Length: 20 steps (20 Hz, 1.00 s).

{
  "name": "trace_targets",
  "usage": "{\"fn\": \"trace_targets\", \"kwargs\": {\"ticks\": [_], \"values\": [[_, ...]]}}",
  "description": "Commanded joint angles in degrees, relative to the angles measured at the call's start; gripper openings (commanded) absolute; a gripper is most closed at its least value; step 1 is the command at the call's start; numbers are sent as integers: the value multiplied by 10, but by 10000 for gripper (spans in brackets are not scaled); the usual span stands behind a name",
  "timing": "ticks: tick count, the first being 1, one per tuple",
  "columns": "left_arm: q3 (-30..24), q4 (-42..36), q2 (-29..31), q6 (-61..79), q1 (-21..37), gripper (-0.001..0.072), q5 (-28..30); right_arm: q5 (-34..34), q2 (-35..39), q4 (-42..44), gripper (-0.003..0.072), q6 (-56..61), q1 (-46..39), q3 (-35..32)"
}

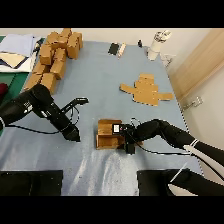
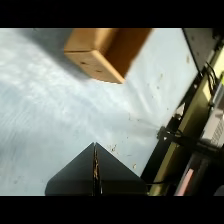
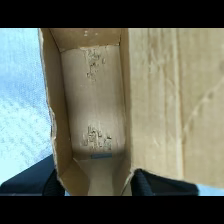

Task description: Fold the box.

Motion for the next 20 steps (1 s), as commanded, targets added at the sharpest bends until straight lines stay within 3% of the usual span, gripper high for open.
{"fn": "trace_targets", "kwargs": {"ticks": [1, 5, 7, 10, 11, 20], "values": [[-42, -50, 5, 168, 10, 13, 78, 0, 0, 0, 472, 0, 0, 0], [-96, -110, 5, 264, 8, 22, 267, 0, 0, 0, 472, 0, 0, 0], [-124, -163, 5, 402, 3, 587, 294, 0, 0, 0, 472, 0, 0, 0], [-150, -167, 5, 577, -28, 609, 283, 0, 0, 0, 472, 0, 0, 0], [-155, -168, 5, 607, -44, 694, 291, 0, 0, 0, 472, 0, 0, 0], [-158, -187, 4, 595, -133, 695, 381, 0, 0, 0, 472, 0, 0, 0]]}}
